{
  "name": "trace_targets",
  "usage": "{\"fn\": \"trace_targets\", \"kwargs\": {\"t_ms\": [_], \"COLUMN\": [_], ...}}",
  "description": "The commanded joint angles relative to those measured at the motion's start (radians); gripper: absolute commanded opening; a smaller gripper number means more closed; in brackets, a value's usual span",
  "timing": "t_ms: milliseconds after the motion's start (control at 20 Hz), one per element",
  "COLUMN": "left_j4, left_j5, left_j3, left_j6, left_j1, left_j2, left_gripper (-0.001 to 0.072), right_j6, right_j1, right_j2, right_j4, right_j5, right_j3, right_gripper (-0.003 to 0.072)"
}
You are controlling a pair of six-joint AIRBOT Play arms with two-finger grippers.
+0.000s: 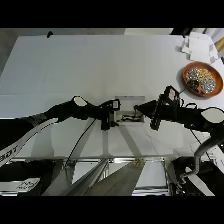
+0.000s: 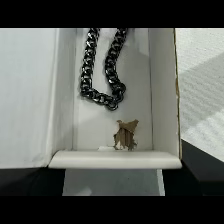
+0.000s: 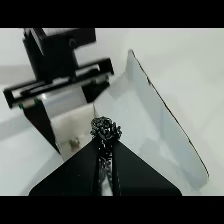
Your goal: Fold the box and place the chain.
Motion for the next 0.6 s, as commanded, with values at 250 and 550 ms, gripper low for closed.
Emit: {"fn": "trace_targets", "kwargs": {"t_ms": [250,550], "left_j4": [0.000,0.000], "left_j5": [0.001,0.001], "left_j3": [0.000,0.000], "left_j6": [0.000,0.000], "left_j1": [0.000,0.000], "left_j2": [0.000,0.000], "left_gripper": [0.0321,0.0321], "right_j6": [0.043,0.096], "right_j1": [0.001,0.001], "right_j2": [-0.057,-0.270], "right_j4": [-0.072,-0.144], "right_j5": [-0.016,-0.013], "right_j3": [0.000,0.000], "right_gripper": [0.0022,0.0203]}}
